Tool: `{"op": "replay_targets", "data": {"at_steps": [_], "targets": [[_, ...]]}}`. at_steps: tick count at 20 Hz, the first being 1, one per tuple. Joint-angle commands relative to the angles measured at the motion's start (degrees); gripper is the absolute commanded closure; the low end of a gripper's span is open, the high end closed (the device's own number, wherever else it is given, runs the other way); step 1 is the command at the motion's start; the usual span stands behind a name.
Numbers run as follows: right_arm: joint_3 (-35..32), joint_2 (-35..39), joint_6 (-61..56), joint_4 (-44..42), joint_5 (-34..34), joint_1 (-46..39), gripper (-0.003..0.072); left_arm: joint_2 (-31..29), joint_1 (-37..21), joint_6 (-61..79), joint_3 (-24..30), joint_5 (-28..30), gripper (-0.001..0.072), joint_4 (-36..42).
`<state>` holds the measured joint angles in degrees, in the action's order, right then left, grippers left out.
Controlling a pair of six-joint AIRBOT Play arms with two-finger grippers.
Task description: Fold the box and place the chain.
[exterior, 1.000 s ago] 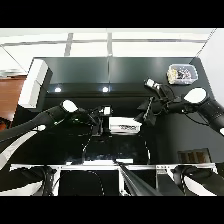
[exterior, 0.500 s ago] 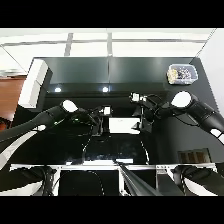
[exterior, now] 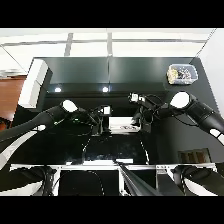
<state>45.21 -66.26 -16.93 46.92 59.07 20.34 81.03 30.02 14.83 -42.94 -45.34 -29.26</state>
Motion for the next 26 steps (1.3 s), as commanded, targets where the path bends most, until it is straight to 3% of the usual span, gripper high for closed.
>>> {"op": "replay_targets", "data": {"at_steps": [1, 4, 5, 6, 22, 26], "targets": [[0.0, 0.0, -0.9, 0.1, 0.7, 0.0, 0.0487, 0.0, 0.0, 0.0, -0.1, -0.2, 0.0248, 0.0], [0.0, 0.0, -0.9, 0.1, 1.4, 0.1, 0.0485, 0.0, 0.0, 0.0, -0.1, -0.2, 0.0249, -0.1], [0.0, 0.0, -0.9, 0.1, 1.4, 0.1, 0.0444, 0.0, 0.0, 0.0, -0.1, -0.2, 0.0249, 0.0], [0.0, 0.0, -0.9, 0.2, 1.3, 0.1, 0.0352, 0.0, 0.0, 0.0, -0.1, -0.2, 0.0249, 0.0], [-2.6, 0.6, -1.2, -0.1, 2.6, 0.0, 0.0353, 0.0, 0.0, 0.0, -0.1, -0.2, 0.0248, -0.1], [1.2, 4.7, -18.7, 0.1, 7.5, -1.9, 0.0353, 0.0, 0.0, 0.0, -0.1, -0.2, 0.0249, 0.0]]}}
